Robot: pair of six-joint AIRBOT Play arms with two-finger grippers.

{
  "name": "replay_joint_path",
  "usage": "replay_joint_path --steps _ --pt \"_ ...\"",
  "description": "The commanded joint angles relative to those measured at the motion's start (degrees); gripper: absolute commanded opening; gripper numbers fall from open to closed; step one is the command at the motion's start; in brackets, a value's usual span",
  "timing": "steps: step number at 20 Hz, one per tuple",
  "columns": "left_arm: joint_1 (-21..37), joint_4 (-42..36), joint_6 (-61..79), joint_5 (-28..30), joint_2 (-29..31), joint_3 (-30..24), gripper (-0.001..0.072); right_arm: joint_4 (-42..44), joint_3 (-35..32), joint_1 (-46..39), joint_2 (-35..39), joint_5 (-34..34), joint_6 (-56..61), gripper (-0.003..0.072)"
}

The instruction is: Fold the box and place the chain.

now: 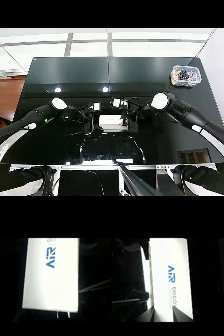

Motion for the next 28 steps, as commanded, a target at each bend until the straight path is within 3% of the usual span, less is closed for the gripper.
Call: replay_joint_path --steps 1,3,8,11,13,17,21,28 --pt "0.0 0.0 0.0 0.0 0.0 0.0 0.0404 -0.2 0.0 -0.1 0.8 0.5 4.5 0.0341" --pt "0.0 0.0 0.0 0.0 0.0 0.0 0.0404 -0.6 0.0 -0.1 2.2 0.6 7.6 0.0384" --pt "0.0 0.0 0.0 0.0 0.0 0.0 0.0404 -0.6 0.0 -3.3 10.2 1.0 17.9 0.0383" --pt "0.0 0.0 0.0 0.0 0.0 0.0 0.0404 -0.5 0.0 -8.4 13.7 6.6 31.4 0.0361" --pt "0.0 0.0 0.0 0.0 0.0 0.0 0.0404 -0.4 -0.1 -11.2 13.5 12.6 39.9 0.0006" --pt "0.0 0.0 0.0 0.0 0.0 0.0 0.0404 3.6 -2.2 -12.2 13.0 12.8 50.4 0.0014" --pt "0.0 0.0 0.0 0.0 0.0 0.0 0.0404 22.1 -5.7 -11.5 8.2 7.6 54.1 0.0014" --pt "0.0 0.0 0.0 0.0 0.0 0.0 0.0404 25.0 -5.7 -7.1 -2.3 1.0 54.1 0.0015"
